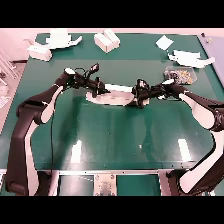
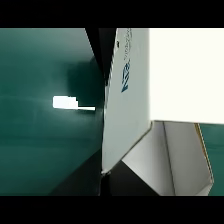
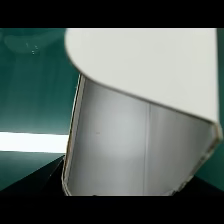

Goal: Fold the box and place the chain.

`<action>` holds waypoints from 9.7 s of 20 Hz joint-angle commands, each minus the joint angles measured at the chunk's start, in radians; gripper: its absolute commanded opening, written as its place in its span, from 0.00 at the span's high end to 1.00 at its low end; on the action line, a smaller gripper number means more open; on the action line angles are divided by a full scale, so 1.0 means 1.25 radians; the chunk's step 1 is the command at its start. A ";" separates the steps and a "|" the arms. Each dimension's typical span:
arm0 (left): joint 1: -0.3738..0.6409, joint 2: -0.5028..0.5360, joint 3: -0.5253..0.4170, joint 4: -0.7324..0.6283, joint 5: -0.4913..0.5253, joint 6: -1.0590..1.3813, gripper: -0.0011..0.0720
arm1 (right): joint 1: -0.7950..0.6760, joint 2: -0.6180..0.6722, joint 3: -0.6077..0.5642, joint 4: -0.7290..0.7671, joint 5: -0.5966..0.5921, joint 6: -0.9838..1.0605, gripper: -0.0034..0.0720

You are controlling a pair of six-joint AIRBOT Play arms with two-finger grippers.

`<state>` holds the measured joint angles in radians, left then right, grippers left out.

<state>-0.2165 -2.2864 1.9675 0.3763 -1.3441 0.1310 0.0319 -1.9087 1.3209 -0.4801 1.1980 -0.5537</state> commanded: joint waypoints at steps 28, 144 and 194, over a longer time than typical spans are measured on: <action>-0.001 -0.001 0.000 -0.002 0.000 0.000 0.96 | -0.005 -0.003 0.001 0.013 0.000 -0.070 0.18; -0.070 0.661 -0.867 -0.327 0.389 0.257 0.96 | 0.000 -0.003 0.003 0.007 0.006 -0.088 0.19; -0.060 0.481 -0.581 -0.181 0.403 0.254 0.96 | 0.000 -0.003 0.003 0.007 0.006 -0.088 0.19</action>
<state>-0.2913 -1.6688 1.2083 0.1730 -0.8742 0.4301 0.0311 -1.9129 1.3251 -0.4721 1.2053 -0.6636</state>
